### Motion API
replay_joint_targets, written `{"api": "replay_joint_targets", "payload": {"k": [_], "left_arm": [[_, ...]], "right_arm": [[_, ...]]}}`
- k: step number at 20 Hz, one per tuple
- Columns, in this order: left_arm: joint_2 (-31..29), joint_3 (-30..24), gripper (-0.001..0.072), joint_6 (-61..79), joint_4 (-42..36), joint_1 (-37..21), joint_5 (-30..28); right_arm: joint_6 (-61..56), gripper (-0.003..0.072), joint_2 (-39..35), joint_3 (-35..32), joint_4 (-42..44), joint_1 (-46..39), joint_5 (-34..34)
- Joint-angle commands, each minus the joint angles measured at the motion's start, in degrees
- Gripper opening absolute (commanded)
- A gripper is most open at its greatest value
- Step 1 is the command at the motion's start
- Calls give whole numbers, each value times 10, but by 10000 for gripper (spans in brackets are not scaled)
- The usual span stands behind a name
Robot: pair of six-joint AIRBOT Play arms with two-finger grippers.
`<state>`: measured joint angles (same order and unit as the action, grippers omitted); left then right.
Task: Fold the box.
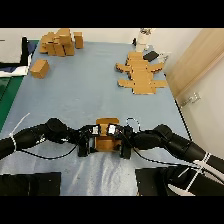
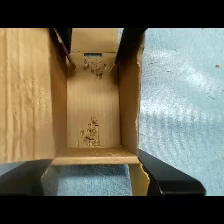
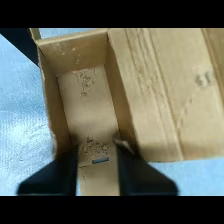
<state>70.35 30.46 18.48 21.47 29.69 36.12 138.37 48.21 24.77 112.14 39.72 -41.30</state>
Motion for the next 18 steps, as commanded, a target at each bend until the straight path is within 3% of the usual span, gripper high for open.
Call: {"api": "replay_joint_targets", "payload": {"k": [1,2,3,6,9,11,12,18], "left_arm": [[0,0,517,1,0,0,0],[0,0,517,1,0,0,0],[0,0,517,1,0,0,0],[0,0,517,1,0,0,0],[0,0,517,1,0,0,0],[0,0,517,1,0,0,0],[0,0,517,1,0,0,0],[0,0,517,1,0,0,0]], "right_arm": [[-61,150,-3,9,-50,-1,-35],[-111,52,-6,16,-87,-1,-52],[-172,4,-11,23,-134,-1,-71],[-386,2,-44,50,-266,-9,-146],[-686,2,-96,74,-389,-59,-274],[-767,2,-109,68,-367,-121,-358],[-766,2,-109,58,-329,-149,-366],[-731,2,-89,-36,-103,-179,-208]]}}
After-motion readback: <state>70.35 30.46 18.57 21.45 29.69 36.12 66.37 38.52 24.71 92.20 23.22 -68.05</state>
